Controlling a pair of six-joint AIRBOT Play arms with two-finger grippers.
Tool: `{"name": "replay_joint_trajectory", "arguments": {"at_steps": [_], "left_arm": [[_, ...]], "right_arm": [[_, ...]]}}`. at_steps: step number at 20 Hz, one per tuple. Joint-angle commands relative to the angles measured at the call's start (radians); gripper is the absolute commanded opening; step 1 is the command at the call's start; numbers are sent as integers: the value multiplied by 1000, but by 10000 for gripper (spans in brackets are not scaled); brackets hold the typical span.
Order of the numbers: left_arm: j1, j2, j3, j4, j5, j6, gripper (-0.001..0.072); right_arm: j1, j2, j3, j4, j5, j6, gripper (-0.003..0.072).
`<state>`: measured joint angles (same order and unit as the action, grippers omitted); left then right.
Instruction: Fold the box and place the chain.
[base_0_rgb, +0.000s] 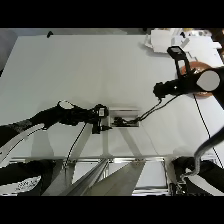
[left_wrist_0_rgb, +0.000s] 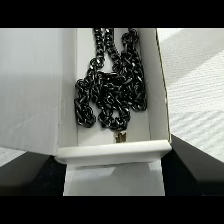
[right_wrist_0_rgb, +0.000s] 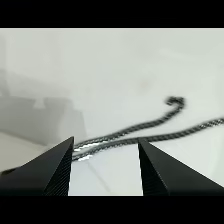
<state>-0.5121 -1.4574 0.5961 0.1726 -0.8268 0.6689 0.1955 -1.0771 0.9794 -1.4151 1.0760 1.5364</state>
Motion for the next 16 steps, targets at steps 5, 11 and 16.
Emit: {"name": "replay_joint_trajectory", "arguments": {"at_steps": [5,11,16], "left_arm": [[0,0,0,0,0,0,137],[0,0,0,0,0,0,137],[0,0,0,0,0,0,137]], "right_arm": [[-113,-244,1,-24,-44,-53,352],[-113,-351,1,-26,-48,-52,317],[-113,-410,1,-25,-50,-52,312]]}}
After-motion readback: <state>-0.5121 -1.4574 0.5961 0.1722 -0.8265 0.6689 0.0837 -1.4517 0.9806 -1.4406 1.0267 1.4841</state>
